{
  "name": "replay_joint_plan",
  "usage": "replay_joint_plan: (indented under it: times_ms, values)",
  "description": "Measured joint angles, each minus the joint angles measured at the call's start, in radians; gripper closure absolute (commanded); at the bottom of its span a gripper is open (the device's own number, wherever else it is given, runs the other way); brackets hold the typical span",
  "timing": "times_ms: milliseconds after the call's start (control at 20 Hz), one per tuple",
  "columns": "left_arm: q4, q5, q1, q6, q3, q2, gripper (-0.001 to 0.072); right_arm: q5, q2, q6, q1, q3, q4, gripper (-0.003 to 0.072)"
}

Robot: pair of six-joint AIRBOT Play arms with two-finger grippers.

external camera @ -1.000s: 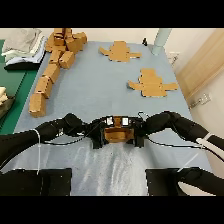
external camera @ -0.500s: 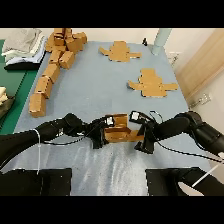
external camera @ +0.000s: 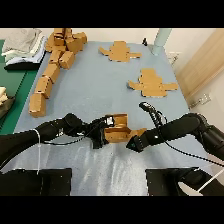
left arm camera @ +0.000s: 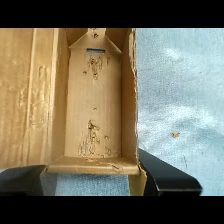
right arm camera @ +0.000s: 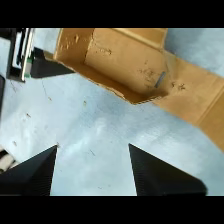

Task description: Fold the box.

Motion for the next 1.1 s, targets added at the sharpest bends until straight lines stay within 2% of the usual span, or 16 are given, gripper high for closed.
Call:
replay_joint_plan:
  times_ms: [50,100,200,250,350,400,650,1100]
  values:
    - [0.000,0.000,0.000,0.000,0.000,0.000,0.0315,0.008,0.000,0.035,0.000,0.000,0.007,-0.0013]
    - [0.000,0.000,0.000,0.000,0.000,0.000,0.0315,0.014,0.001,0.069,0.000,0.000,0.012,0.0030]
    - [0.000,0.000,0.000,0.000,0.000,0.000,0.0315,0.034,-0.002,0.135,0.000,0.000,0.022,0.0373]
    - [0.001,0.000,0.000,0.000,0.001,0.000,0.0315,0.047,-0.005,0.165,0.000,0.000,0.028,0.0484]
    - [0.008,-0.002,0.000,0.000,0.001,0.000,0.0315,0.079,-0.014,0.200,0.000,0.000,0.041,0.0636]
    - [0.011,-0.005,0.000,0.001,0.001,0.000,0.0315,0.097,-0.020,0.213,0.000,0.001,0.047,0.0681]
    - [0.026,-0.032,0.001,0.016,0.001,0.000,0.0315,0.182,-0.098,0.237,0.000,0.027,0.063,0.0681]
    - [0.031,-0.050,0.001,0.030,0.001,0.000,0.0315,0.272,-0.333,0.163,0.000,0.188,0.043,0.0681]
